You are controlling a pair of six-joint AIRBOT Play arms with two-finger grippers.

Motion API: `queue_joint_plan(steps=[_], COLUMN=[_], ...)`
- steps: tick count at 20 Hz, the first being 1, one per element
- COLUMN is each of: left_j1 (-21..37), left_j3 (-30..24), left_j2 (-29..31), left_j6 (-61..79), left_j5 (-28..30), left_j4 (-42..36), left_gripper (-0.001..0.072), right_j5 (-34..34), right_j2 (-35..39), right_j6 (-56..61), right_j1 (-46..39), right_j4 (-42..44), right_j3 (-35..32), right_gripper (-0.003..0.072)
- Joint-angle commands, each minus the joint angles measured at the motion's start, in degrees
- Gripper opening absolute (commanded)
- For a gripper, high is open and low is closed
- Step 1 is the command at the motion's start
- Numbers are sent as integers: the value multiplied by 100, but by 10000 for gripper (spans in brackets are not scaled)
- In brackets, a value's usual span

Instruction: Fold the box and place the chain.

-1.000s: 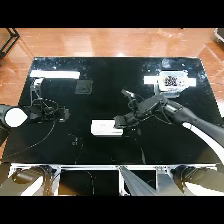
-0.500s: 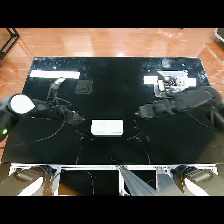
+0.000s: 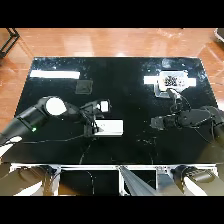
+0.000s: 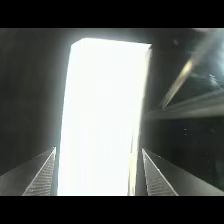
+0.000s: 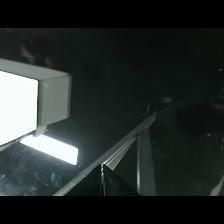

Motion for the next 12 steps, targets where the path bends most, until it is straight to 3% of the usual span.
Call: queue_joint_plan(steps=[1, 4, 12], left_j1=[-376, -280, -278], left_j3=[11, 11, 13], left_j2=[-264, -533, -544], left_j6=[614, 494, 485], left_j5=[173, 164, 463], left_j4=[-79, -146, -317], left_gripper=[627, 627, 628], right_j5=[208, 240, 243], right_j2=[22, 22, 22], right_j6=[24, 24, 24], right_j1=[-22, -22, -22], right_j4=[42, 46, 85], right_j3=[-170, -170, -170], right_gripper=[22, 22, 23])
